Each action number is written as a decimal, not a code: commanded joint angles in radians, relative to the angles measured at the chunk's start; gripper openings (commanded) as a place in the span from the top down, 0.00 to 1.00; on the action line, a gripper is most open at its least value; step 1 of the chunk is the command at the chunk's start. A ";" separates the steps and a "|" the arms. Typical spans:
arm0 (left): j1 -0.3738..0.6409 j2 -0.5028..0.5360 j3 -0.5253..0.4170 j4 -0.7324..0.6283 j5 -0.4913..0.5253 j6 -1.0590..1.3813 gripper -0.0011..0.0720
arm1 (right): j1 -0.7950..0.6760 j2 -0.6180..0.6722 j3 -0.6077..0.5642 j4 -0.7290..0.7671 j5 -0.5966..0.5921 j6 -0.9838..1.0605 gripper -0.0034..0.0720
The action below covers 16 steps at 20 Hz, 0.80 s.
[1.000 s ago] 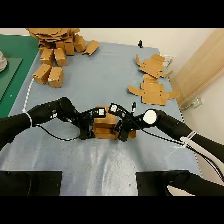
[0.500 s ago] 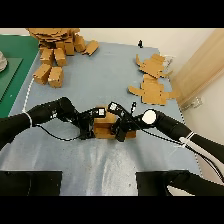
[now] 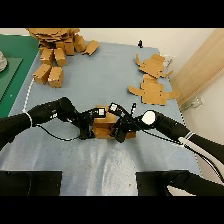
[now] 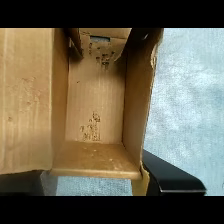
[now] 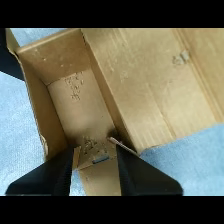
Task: Fold the box.
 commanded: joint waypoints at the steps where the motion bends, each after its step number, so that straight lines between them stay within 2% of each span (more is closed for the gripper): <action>1: 0.000 0.001 0.000 0.000 0.000 0.000 0.33 | 0.000 0.000 -0.001 -0.005 0.004 0.015 0.35; 2: 0.000 0.001 0.000 0.000 0.000 0.000 0.33 | -0.001 0.001 -0.001 -0.007 0.006 0.048 0.36; 3: 0.000 0.001 0.000 0.000 0.000 0.000 0.33 | -0.002 0.003 0.000 -0.016 0.007 0.088 0.55; 4: 0.000 0.001 0.000 0.000 0.000 0.000 0.33 | -0.002 0.008 0.000 -0.049 0.016 0.153 0.83; 5: 0.000 0.001 0.000 0.000 -0.001 0.000 0.33 | -0.002 0.015 0.000 -0.115 0.020 0.254 0.95; 8: 0.000 0.001 0.000 0.000 -0.001 0.000 0.33 | -0.006 0.049 0.000 -0.440 0.071 0.613 0.95; 9: 0.000 0.001 0.000 0.000 0.000 0.000 0.33 | -0.016 0.067 0.000 -0.502 0.105 0.692 0.95; 11: 0.000 0.001 0.000 0.000 0.000 0.000 0.33 | -0.041 0.116 -0.001 -0.544 0.153 0.778 0.95; 14: 0.000 0.001 0.000 0.000 0.000 0.000 0.33 | -0.085 0.226 -0.001 -0.544 0.129 0.897 0.95; 16: 0.000 0.001 0.000 0.000 0.000 0.000 0.33 | -0.140 0.259 -0.001 -0.602 0.170 1.043 0.95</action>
